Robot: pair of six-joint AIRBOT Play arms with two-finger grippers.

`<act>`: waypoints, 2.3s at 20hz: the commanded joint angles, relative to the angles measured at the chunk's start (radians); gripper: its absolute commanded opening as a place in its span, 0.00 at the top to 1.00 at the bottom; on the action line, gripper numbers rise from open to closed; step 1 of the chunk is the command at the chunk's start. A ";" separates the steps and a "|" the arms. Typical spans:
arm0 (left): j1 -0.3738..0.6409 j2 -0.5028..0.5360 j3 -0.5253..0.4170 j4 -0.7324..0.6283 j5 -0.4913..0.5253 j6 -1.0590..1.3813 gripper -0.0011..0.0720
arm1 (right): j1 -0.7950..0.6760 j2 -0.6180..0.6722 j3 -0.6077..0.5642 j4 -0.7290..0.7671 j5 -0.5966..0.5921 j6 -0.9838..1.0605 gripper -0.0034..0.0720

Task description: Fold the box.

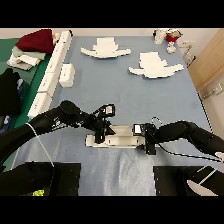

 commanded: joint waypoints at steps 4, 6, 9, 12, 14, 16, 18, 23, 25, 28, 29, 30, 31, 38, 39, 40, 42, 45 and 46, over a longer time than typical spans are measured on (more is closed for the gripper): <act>0.001 -0.001 0.000 0.000 0.000 0.000 0.97 | 0.001 0.001 0.000 0.000 -0.001 0.000 0.23; 0.001 -0.001 0.000 -0.001 0.001 0.000 0.97 | 0.000 0.001 0.000 0.000 -0.001 0.000 0.23; 0.001 0.000 0.000 -0.036 0.000 0.000 0.97 | 0.000 0.001 0.000 0.000 -0.001 0.000 0.23; 0.001 -0.001 0.000 -0.043 0.010 0.000 0.97 | 0.001 0.001 0.000 0.000 -0.001 0.000 0.23; 0.001 -0.001 0.000 -0.043 0.016 0.000 0.97 | 0.000 0.001 0.000 0.000 -0.001 0.000 0.23; 0.001 -0.001 0.000 -0.044 0.019 0.000 0.97 | 0.000 0.001 0.000 0.000 -0.001 0.000 0.23; 0.001 -0.001 0.000 -0.044 0.019 0.000 0.97 | 0.000 0.001 0.000 0.000 -0.001 0.000 0.23; 0.001 -0.001 0.000 -0.044 0.016 0.000 0.97 | 0.000 0.001 0.000 0.000 -0.001 0.000 0.23; 0.001 -0.001 0.000 -0.043 0.006 0.000 0.97 | 0.000 0.001 0.000 0.000 -0.001 0.000 0.23; 0.001 0.000 0.000 -0.043 0.011 0.000 0.55 | 0.001 0.001 0.000 0.000 -0.001 0.000 0.23; 0.001 0.000 0.000 -0.045 0.011 -0.003 0.43 | 0.000 0.001 0.000 0.000 -0.001 0.000 0.23; 0.001 0.001 0.000 -0.044 0.009 -0.003 0.44 | 0.001 0.001 0.000 0.000 -0.001 0.000 0.23; 0.002 0.002 0.000 -0.042 0.008 -0.011 0.43 | 0.000 0.001 0.000 0.000 -0.001 0.000 0.23; 0.152 0.166 0.000 0.260 -0.141 -0.634 0.27 | 0.001 0.001 0.000 0.000 -0.001 0.000 0.23; 0.173 0.194 0.000 0.304 -0.198 -0.727 0.53 | 0.001 0.001 0.000 0.000 -0.001 0.000 0.23; 0.188 0.217 0.000 0.334 -0.266 -0.797 0.80 | 0.000 0.001 0.000 0.000 -0.001 0.000 0.23; 0.183 0.232 0.000 0.323 -0.379 -0.885 0.97 | 0.000 0.001 0.000 0.000 -0.001 0.000 0.23; 0.076 0.218 -0.011 0.197 -0.375 -1.072 0.97 | 0.000 0.001 0.000 0.000 -0.001 0.000 0.23; 0.016 0.208 -0.011 0.161 -0.326 -1.093 0.97 | 0.001 0.001 0.000 0.000 -0.001 0.000 0.23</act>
